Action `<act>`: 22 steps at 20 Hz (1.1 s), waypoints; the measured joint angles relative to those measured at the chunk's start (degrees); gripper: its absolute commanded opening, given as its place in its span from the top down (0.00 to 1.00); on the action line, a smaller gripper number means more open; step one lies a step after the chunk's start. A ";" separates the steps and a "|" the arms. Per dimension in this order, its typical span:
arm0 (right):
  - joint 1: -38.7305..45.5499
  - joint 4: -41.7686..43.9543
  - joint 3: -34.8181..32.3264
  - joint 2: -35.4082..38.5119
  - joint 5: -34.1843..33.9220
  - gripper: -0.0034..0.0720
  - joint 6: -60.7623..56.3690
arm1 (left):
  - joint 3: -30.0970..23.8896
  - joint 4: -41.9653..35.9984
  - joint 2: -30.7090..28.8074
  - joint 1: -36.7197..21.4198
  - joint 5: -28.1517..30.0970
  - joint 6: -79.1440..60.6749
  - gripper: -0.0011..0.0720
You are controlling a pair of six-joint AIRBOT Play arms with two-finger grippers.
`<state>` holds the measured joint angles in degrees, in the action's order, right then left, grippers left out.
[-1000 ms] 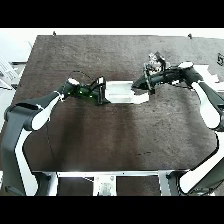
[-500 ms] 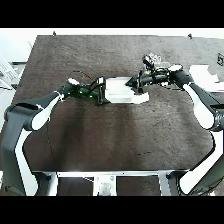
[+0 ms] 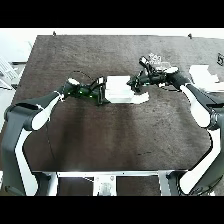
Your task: Fold the box and place the chain.
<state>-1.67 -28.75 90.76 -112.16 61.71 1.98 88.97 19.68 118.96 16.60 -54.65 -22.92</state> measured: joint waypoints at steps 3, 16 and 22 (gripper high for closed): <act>-1.01 -3.72 0.00 -0.26 -0.46 0.94 -0.70 | 0.00 0.02 0.00 0.04 -0.02 -0.02 0.28; 0.76 -6.43 1.60 8.35 1.22 0.94 -0.17 | 0.00 -0.02 0.00 0.07 -0.02 -0.02 0.28; 2.10 -18.95 -3.37 12.07 4.28 0.18 0.11 | 0.00 -0.02 0.00 0.07 0.00 -0.02 0.28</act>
<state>0.43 -47.70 87.39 -100.09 66.00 2.09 88.97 19.66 118.96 16.67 -54.65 -22.94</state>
